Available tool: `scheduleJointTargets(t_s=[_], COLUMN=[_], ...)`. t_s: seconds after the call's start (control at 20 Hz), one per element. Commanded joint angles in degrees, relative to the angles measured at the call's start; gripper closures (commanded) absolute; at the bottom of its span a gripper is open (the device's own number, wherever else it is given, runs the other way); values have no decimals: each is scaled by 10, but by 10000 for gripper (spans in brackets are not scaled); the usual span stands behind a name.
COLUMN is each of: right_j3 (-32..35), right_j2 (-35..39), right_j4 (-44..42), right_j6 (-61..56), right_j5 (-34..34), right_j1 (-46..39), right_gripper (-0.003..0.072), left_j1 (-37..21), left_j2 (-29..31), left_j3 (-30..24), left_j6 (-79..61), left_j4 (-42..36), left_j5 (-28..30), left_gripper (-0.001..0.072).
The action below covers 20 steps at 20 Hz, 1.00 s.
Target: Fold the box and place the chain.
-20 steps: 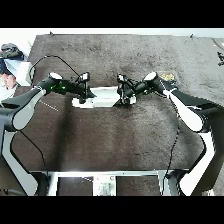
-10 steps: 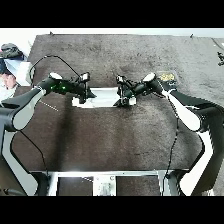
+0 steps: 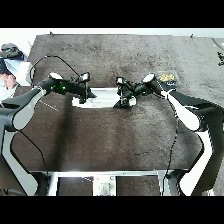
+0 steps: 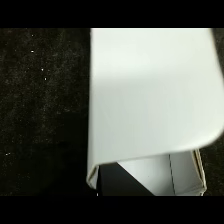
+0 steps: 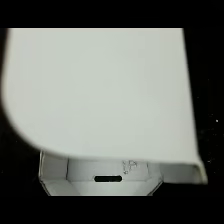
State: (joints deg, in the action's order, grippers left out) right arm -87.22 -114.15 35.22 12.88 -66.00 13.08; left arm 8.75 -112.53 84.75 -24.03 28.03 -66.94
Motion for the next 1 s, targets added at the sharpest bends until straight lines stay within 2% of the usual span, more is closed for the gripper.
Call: scheduleJointTargets(t_s=[0.0,0.95], right_j3=[0,0], right_j2=[0,0], right_j4=[1,5], right_j6=[-1,-5], right_j5=[2,17], right_j1=[1,5], right_gripper=[82,101], left_j1=[0,0], left_j2=[0,0], left_j3=[0,0], left_j6=[0,0], left_j4=[0,0], left_j5=[0,0], left_gripper=[697,697])
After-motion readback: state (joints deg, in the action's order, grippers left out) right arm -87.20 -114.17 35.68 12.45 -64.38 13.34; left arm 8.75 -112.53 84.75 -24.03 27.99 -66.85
